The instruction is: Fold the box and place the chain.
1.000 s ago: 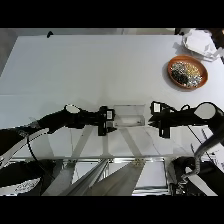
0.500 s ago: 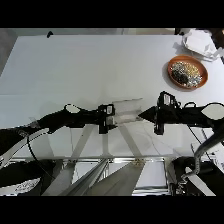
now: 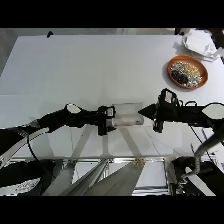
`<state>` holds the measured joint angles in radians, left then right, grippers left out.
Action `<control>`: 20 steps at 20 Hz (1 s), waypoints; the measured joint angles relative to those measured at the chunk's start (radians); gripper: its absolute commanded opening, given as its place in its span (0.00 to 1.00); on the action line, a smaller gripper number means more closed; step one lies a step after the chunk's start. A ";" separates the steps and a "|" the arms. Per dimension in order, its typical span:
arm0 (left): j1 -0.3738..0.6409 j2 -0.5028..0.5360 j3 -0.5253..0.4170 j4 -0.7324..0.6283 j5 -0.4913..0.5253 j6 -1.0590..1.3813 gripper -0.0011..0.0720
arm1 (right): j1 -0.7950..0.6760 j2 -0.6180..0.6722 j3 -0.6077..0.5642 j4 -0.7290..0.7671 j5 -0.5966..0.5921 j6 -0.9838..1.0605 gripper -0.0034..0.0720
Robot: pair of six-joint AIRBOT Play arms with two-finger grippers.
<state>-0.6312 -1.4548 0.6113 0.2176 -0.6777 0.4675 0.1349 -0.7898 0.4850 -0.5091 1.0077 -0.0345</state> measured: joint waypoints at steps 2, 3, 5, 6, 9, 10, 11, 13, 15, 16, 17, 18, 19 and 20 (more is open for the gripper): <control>0.000 0.000 0.001 0.015 -0.004 -0.001 0.13 | 0.000 0.000 0.000 0.000 -0.001 0.000 0.06; 0.000 0.000 0.001 0.019 -0.005 -0.001 0.13 | 0.000 0.000 0.000 0.000 -0.001 0.000 0.06; 0.000 0.000 0.002 0.026 -0.006 -0.001 0.13 | 0.000 -0.007 0.000 0.001 -0.003 0.000 0.06; 0.000 0.000 0.002 0.028 -0.007 0.000 0.13 | 0.000 -0.014 0.000 0.002 -0.006 0.000 0.06; 0.000 0.000 0.002 0.034 -0.008 0.000 0.13 | 0.000 -0.058 0.000 0.029 -0.045 0.000 0.06; 0.000 0.000 0.002 0.034 -0.008 0.000 0.13 | 0.000 -0.080 0.000 0.048 -0.064 0.000 0.06; 0.000 0.000 0.002 0.035 -0.008 0.000 0.13 | 0.000 -0.101 0.000 0.067 -0.084 0.000 0.06; 0.000 0.000 0.002 0.036 -0.008 0.001 0.13 | 0.000 -0.151 0.000 0.105 -0.125 0.000 0.06; 0.000 0.000 0.002 0.037 -0.008 0.002 0.13 | 0.000 -0.210 0.000 0.124 -0.154 0.000 0.06; 0.000 0.000 0.002 0.037 -0.008 0.002 0.13 | 0.000 -0.239 0.000 0.129 -0.163 0.000 0.06; 0.000 0.000 0.002 0.037 -0.008 0.002 0.13 | 0.000 -0.267 0.000 0.133 -0.169 0.000 0.06; 0.000 0.000 0.002 0.037 -0.008 0.002 0.13 | 0.000 -0.293 0.000 0.137 -0.174 0.001 0.06; 0.000 0.000 0.002 0.037 -0.008 0.002 0.13 | 0.000 -0.316 0.000 0.140 -0.179 0.003 0.06; 0.000 0.000 0.002 0.037 -0.008 0.002 0.13 | 0.000 -0.337 0.000 0.140 -0.180 0.004 0.06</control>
<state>-0.6308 -1.4548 0.6128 0.2550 -0.6861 0.4698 0.1349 -1.1267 0.4850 -0.3687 0.8272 -0.0307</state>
